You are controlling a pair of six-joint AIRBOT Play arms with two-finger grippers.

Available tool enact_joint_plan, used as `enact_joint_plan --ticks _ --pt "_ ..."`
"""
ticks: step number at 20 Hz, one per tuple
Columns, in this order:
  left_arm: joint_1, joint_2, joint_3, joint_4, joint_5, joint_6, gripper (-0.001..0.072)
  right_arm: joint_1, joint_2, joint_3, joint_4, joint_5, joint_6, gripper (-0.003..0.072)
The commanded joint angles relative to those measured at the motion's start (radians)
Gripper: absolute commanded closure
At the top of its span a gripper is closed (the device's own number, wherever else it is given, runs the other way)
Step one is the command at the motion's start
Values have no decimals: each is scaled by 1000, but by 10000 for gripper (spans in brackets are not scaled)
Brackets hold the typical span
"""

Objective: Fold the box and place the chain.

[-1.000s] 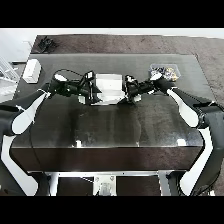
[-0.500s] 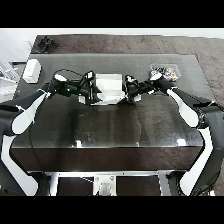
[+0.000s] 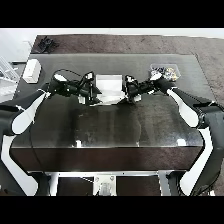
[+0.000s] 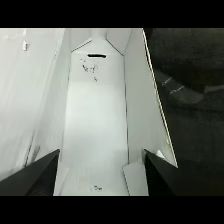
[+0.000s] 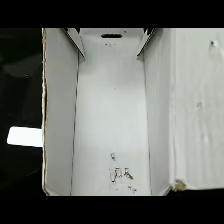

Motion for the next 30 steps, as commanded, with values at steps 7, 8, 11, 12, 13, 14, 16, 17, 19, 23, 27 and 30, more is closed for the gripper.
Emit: enact_joint_plan --ticks 7,8,11,12,13,14,16,17,19,23,27,30 --pt "2 0 0 -2 21 7 361 0 0 0 2 -2 2 117" --pt "2 1 0 3 21 7 362 0 0 0 2 -2 2 117" --pt "4 6 0 18 14 9 587 0 0 0 1 -2 2 117" --pt "12 9 0 20 7 8 592 0 0 0 2 -2 2 118" --pt "26 12 1 20 -6 9 687 0 0 0 2 -2 2 117" --pt "41 18 1 18 -26 8 689 0 0 0 2 -2 2 117" --pt "77 41 0 1 -71 -1 690 0 0 0 2 -2 2 117" --pt "95 59 0 -17 -93 -4 691 0 0 0 2 -2 2 118" --pt "128 109 0 -27 -110 -56 692 0 0 0 2 -2 2 117" --pt "190 203 -5 -25 -139 -273 693 0 0 0 1 -2 2 118" --pt "225 268 -13 75 -125 -591 693 0 0 0 2 -2 2 117" --pt "227 299 -17 220 -75 -888 694 0 0 0 2 -2 2 118"
